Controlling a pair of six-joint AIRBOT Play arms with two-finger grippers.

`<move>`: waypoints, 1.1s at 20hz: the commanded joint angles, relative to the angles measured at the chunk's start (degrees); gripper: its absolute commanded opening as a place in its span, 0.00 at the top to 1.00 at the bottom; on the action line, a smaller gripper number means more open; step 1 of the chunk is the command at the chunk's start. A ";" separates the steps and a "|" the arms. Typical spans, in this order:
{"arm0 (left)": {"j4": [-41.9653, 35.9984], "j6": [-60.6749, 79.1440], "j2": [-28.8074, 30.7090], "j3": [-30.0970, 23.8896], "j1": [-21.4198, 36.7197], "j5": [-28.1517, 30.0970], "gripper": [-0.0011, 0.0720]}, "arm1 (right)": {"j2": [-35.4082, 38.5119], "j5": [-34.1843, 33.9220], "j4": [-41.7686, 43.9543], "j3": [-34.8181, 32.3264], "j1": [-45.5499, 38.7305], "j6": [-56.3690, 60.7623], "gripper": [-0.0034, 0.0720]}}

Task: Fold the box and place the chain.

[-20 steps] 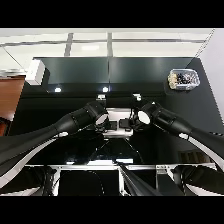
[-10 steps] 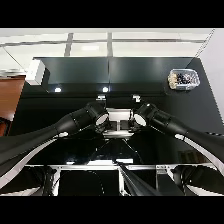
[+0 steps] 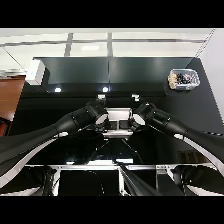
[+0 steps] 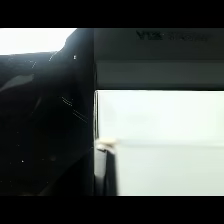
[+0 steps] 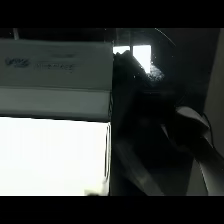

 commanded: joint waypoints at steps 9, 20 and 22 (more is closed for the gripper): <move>0.17 0.04 0.02 0.04 0.04 -0.11 0.95 | 18.82 13.05 -20.46 2.40 -2.12 -6.88 0.37; 0.17 0.04 0.00 0.04 0.04 -0.11 0.95 | -4.92 -16.79 -10.45 16.79 -54.16 -27.28 0.02; 0.20 0.04 0.00 0.04 0.04 -0.26 0.95 | -17.53 -5.27 -5.73 30.75 -55.06 -33.20 0.03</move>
